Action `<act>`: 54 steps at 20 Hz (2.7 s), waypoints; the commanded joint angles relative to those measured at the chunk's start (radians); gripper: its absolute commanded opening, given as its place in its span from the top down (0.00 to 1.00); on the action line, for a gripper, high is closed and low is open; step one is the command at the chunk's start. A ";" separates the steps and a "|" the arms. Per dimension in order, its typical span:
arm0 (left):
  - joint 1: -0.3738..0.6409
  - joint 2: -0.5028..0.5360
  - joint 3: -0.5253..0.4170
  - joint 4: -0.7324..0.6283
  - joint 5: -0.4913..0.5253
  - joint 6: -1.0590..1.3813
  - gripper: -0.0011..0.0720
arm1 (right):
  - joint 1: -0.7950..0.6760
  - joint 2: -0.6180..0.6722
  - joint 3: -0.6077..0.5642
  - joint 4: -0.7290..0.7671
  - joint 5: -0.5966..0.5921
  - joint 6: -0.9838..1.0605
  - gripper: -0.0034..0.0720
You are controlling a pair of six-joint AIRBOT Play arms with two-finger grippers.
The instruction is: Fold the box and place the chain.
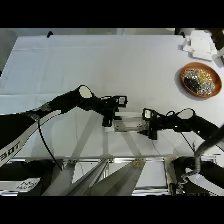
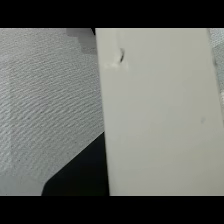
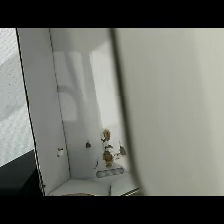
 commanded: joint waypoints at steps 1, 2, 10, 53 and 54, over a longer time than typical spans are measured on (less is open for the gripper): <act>0.000 0.001 0.001 0.000 0.001 0.000 0.97 | 0.001 -0.001 -0.001 0.001 -0.005 -0.013 0.26; 0.000 0.001 0.001 0.000 0.001 0.000 0.97 | 0.001 -0.001 -0.001 0.000 -0.005 -0.019 0.29; 0.000 0.001 0.001 0.000 0.001 0.000 0.97 | 0.001 -0.001 -0.001 0.000 0.000 -0.063 0.42; 0.222 0.365 0.000 0.050 -0.420 -0.453 0.98 | 0.001 -0.001 -0.001 -0.005 0.019 -0.063 0.41; 0.189 0.364 0.000 -0.002 -0.463 -0.457 0.98 | 0.001 -0.001 -0.001 -0.005 0.019 -0.063 0.41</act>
